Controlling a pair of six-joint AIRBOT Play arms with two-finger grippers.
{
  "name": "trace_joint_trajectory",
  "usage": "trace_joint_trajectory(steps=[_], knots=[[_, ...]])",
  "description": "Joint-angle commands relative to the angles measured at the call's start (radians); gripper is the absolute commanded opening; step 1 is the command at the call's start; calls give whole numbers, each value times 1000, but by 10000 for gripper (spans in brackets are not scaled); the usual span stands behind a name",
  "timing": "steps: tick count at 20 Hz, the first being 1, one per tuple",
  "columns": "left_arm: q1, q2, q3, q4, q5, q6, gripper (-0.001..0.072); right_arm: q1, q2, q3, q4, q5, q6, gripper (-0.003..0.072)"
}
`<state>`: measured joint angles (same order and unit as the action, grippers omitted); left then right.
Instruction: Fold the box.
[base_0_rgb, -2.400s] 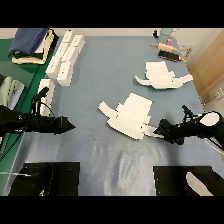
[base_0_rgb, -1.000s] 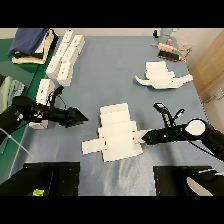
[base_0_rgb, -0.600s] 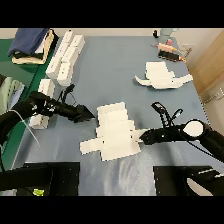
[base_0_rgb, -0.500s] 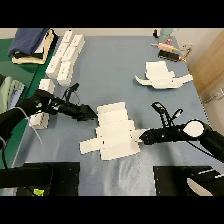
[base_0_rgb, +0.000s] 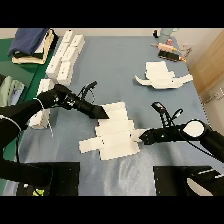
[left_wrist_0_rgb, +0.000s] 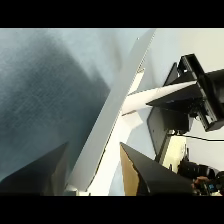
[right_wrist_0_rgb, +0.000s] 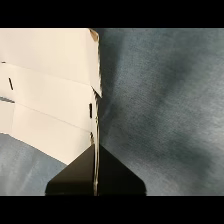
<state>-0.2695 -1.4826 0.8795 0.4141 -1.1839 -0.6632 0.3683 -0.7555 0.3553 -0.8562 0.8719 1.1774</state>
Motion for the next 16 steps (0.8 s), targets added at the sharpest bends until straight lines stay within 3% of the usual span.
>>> trace_joint_trajectory(steps=[1, 2, 4, 7, 11, 16], knots=[[-11, -20, 16, -9, -41, 74, 368, 1, 1, 1, 0, 2, 0, 2], [-11, -20, 16, -9, -60, 105, 160, 1, 1, 1, 0, 2, 0, 2], [-11, -20, 16, -9, -84, 142, 17, 1, 1, 1, -1, 1, 0, 3], [-11, -20, 16, -10, -92, 154, 17, 0, 1, 1, -1, -3, 0, 65], [-11, -20, 16, -10, -86, 156, 17, -3, 2, 9, -82, -21, 61, 301], [-26, 27, 29, -9, -55, 397, 13, -57, 3, 146, -563, 61, 492, 303]])
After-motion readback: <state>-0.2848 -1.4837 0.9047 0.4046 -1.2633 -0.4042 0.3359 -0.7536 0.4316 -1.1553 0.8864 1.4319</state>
